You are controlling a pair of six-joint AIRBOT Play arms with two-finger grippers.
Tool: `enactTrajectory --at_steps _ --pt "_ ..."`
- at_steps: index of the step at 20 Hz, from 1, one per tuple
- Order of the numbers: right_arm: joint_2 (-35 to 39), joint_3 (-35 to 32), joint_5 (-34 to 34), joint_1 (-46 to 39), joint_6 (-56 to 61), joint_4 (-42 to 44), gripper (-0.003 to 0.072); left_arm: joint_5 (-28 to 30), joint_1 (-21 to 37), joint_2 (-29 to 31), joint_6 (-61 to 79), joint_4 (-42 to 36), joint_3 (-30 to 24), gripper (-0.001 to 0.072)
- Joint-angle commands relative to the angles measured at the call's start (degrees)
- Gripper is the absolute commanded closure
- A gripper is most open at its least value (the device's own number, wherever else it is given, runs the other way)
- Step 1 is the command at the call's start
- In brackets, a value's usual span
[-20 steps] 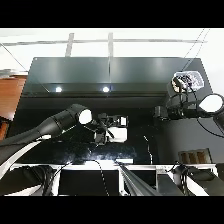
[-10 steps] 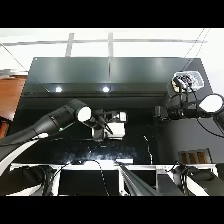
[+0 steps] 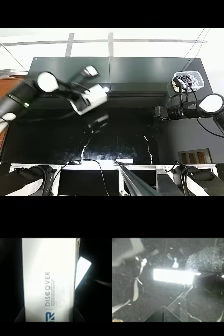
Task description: Fold the box and place the chain.
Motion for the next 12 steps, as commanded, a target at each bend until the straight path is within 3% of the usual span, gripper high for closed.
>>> enactTrajectory --at_steps 1,3,6,12 --pt "0.00 -0.02 0.00 0.00 0.04 0.11 0.0664 0.85 13.33 -0.85 -4.35 0.17 3.58 0.0413" --pt "0.00 -0.02 -0.02 0.00 0.04 0.26 0.0664 1.70 20.26 -4.04 -8.02 0.20 7.15 0.0409" --pt "0.02 -0.02 -0.13 0.02 0.04 0.50 0.0664 1.36 27.28 -13.31 -12.52 0.44 16.68 0.0409" --pt "0.00 -0.02 -2.36 1.11 0.00 2.91 0.0664 -1.62 33.05 -32.33 -20.83 6.78 37.09 0.0409"
